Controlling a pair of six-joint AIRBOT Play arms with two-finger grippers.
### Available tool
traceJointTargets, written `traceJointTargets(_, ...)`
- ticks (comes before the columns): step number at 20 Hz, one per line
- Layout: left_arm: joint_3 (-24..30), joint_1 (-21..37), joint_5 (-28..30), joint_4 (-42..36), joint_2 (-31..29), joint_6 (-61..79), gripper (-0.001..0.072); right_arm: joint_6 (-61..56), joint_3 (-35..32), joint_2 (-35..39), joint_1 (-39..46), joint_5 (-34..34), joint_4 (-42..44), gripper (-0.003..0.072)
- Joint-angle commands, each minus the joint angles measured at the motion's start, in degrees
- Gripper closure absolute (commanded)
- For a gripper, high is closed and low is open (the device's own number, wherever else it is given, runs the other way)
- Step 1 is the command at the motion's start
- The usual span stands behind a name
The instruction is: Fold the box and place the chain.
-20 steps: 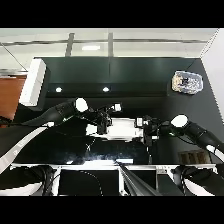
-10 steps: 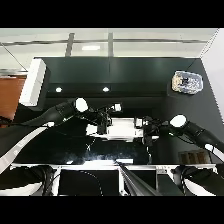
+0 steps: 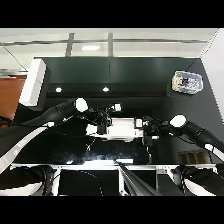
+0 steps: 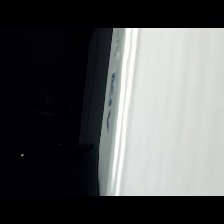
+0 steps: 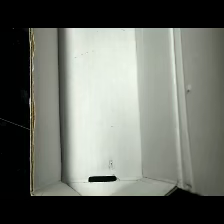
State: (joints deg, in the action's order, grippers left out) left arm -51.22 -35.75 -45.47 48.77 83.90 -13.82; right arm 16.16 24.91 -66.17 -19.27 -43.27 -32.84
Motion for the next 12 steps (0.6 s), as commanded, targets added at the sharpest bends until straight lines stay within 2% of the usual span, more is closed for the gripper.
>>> traceJointTargets(1, 0.0, 0.0, 0.0, 0.0, 0.0, 0.0, 0.0682, -0.1, 0.0, 0.0, 0.0, 0.0, -0.2, 0.0059)
traceJointTargets(2, 0.0, 0.0, 0.0, 0.0, 0.0, 0.0, 0.0682, 0.0, 0.0, 0.0, 0.0, 0.0, -0.2, 0.0247)
traceJointTargets(5, 0.0, 0.0, -0.1, 0.0, 0.0, 0.0, 0.0682, 0.0, 0.0, 0.0, 0.0, 0.0, -0.2, 0.0464)
traceJointTargets(9, -0.3, 0.2, -1.6, 0.1, 0.0, 0.0, 0.0681, -0.1, 0.0, 0.0, 0.0, 0.0, -0.2, 0.0481)
traceJointTargets(12, -1.7, 0.8, -8.6, 0.4, -0.6, -0.2, 0.0650, -0.1, 0.0, 0.0, 0.0, 0.0, -0.2, 0.0481)
